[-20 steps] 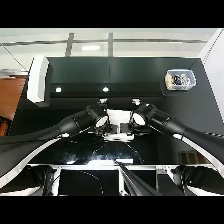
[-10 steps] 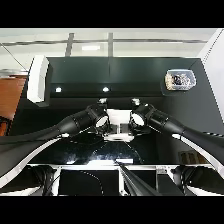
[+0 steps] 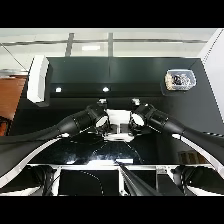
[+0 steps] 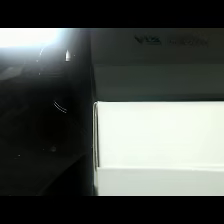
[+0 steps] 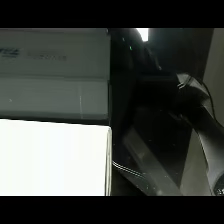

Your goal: Fold the box and place the chain.

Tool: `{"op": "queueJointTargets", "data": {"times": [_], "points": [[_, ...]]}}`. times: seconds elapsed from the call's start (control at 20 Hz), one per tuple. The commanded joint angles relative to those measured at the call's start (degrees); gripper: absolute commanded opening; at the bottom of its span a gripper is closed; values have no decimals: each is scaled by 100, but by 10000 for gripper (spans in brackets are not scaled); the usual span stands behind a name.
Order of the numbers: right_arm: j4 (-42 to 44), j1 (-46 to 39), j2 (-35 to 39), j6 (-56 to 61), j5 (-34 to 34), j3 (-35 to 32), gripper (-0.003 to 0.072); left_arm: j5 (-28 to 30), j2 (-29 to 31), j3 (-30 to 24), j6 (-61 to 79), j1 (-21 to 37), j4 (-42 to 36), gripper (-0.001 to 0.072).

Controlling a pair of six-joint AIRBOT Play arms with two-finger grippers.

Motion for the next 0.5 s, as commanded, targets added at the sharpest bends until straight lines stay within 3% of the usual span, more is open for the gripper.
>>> {"op": "queueJointTargets", "data": {"times": [0.0,0.1,0.2,0.25,0.45], "points": [[-7,2,0,-28,4,4,43,-9,-2,4,17,2,17,28],[-11,2,4,-28,4,4,54,-9,-2,4,17,2,15,28],[-11,2,17,-28,26,7,330,-11,-2,4,17,2,17,28],[-17,2,31,-31,57,7,377,-11,-2,4,17,2,15,28],[-79,0,212,-57,109,7,375,-9,-2,4,17,2,17,28]]}}
